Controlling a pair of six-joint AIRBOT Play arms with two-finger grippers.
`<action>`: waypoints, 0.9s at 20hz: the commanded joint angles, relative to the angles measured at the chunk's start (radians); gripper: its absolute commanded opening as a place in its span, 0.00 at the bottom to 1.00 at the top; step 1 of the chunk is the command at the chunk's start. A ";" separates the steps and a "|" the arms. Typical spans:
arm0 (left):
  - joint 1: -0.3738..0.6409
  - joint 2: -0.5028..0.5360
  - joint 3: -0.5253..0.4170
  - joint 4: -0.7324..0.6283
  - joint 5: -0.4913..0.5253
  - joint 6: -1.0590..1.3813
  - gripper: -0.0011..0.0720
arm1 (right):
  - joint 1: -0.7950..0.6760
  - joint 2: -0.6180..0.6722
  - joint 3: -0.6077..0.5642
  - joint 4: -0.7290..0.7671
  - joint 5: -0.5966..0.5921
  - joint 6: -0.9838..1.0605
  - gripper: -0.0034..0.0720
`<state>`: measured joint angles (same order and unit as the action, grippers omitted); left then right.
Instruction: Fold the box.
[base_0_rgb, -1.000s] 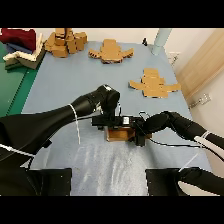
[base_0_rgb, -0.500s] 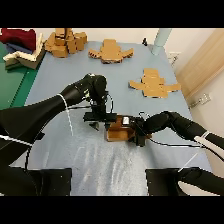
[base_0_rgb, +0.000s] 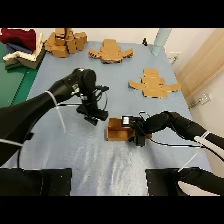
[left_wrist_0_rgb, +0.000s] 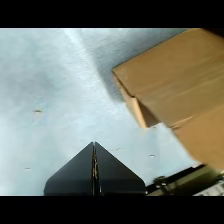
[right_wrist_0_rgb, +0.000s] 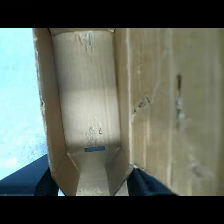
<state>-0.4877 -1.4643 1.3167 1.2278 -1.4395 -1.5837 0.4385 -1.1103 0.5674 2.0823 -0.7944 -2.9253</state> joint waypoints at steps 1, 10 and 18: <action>0.047 0.123 -0.148 0.018 0.121 0.216 0.03 | 0.000 0.000 0.000 0.000 0.000 0.000 0.70; -0.019 0.348 -0.526 -0.166 0.439 1.051 0.05 | 0.000 0.000 0.000 0.000 0.000 0.000 0.70; -0.018 0.312 -0.746 -0.536 0.953 1.587 0.97 | 0.000 0.000 0.000 0.000 0.000 0.000 0.70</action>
<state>-0.5026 -1.1358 0.6285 0.8543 -0.6338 -0.2337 0.4385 -1.1103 0.5674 2.0823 -0.7948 -2.9253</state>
